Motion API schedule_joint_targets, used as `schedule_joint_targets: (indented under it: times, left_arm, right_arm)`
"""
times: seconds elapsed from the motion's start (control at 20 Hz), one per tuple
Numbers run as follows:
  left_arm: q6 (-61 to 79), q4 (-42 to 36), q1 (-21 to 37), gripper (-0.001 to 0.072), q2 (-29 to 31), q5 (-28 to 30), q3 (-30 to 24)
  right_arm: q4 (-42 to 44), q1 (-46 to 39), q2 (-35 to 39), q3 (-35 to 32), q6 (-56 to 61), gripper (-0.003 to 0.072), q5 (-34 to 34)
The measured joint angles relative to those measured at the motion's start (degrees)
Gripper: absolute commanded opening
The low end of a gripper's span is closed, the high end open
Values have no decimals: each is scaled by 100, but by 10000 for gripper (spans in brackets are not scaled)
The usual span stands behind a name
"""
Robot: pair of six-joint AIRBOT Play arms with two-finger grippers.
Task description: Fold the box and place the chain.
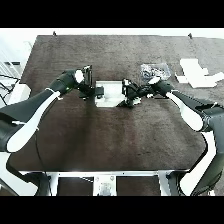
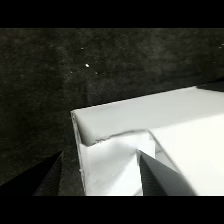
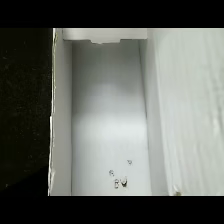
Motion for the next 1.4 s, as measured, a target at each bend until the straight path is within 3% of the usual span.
schedule_joint_targets:
  times: [0.45, 1.2, 1.4]
  left_arm:
    - [-643, 527, -151, 540, -39, -264, 111]
    - [-1209, 1355, -474, 531, -1169, -2103, 2006]
    - [-1296, 1591, -511, 531, -1364, -2455, 2293]
  right_arm:
    - [0, 2, 0, 0, 0, 560, 2]
    - [-2, 2, 0, 0, 0, 560, 0]
    - [0, 2, 0, 0, 0, 560, 0]
